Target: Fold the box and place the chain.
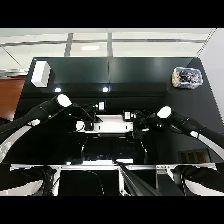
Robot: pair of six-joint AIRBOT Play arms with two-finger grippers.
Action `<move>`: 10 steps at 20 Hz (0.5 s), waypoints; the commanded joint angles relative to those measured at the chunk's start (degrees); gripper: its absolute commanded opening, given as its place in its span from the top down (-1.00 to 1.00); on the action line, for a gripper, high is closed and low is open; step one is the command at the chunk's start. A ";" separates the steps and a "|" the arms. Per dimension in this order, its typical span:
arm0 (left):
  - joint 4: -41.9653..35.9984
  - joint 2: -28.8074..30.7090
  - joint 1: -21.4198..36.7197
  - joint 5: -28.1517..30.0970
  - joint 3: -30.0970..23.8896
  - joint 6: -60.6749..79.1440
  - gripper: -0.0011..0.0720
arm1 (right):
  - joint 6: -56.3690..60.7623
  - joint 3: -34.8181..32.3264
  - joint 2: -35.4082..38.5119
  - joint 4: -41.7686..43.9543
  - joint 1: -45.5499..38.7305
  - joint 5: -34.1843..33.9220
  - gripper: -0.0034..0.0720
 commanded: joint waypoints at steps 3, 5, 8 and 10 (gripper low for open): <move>-0.02 -0.04 -0.04 0.00 0.04 -0.02 0.89 | 0.13 0.02 -0.04 -0.11 0.04 -0.22 -0.34; -0.02 -0.04 -0.04 0.00 0.04 -0.02 0.89 | 0.13 0.02 -0.04 -0.11 0.04 -0.22 -0.34; -0.02 -0.04 -0.04 0.00 0.04 -0.02 0.89 | 0.13 0.02 -0.04 -0.11 0.04 -0.20 -0.34; -0.02 -0.04 -0.02 -0.11 0.04 -0.09 0.89 | 0.13 0.02 -0.04 -0.09 0.04 -0.22 -0.34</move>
